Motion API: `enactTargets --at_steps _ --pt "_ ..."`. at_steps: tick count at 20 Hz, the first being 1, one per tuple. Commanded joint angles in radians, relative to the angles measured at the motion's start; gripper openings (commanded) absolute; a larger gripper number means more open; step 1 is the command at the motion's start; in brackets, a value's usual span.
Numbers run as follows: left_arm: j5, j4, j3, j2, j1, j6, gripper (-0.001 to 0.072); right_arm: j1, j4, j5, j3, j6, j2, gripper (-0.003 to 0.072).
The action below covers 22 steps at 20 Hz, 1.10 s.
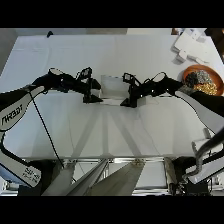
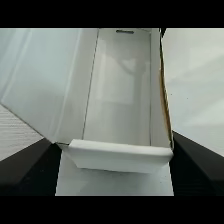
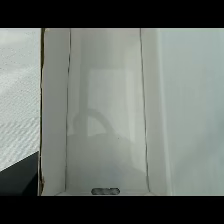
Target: Fold the box and place the chain.
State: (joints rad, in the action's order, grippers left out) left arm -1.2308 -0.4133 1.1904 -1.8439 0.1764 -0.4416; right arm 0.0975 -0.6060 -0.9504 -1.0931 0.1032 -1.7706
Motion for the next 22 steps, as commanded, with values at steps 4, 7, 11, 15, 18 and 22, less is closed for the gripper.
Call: enactTargets --at_steps 4,7,11,15,18,22 --pt "0.023 -0.061 0.000 0.004 0.034 -0.004 0.0693 0.001 0.000 0.000 0.000 -0.001 -0.001 0.0556" --pt "0.033 -0.082 0.000 0.006 0.047 -0.003 0.0693 0.001 0.000 0.000 0.000 -0.001 -0.001 0.0556" --pt "0.069 -0.066 0.000 0.007 0.056 -0.004 0.0693 0.001 0.000 0.000 0.000 -0.001 -0.001 0.0556" --pt "0.084 -0.068 0.000 0.008 0.062 -0.006 0.0692 0.001 0.000 0.000 0.000 -0.001 -0.001 0.0556" --pt "0.083 -0.072 0.000 0.008 0.062 -0.007 0.0551 0.001 0.000 0.000 0.000 -0.001 -0.001 0.0556" --pt "0.083 -0.072 0.000 0.008 0.062 -0.006 0.0435 0.001 0.000 0.000 0.000 -0.001 -0.001 0.0556"
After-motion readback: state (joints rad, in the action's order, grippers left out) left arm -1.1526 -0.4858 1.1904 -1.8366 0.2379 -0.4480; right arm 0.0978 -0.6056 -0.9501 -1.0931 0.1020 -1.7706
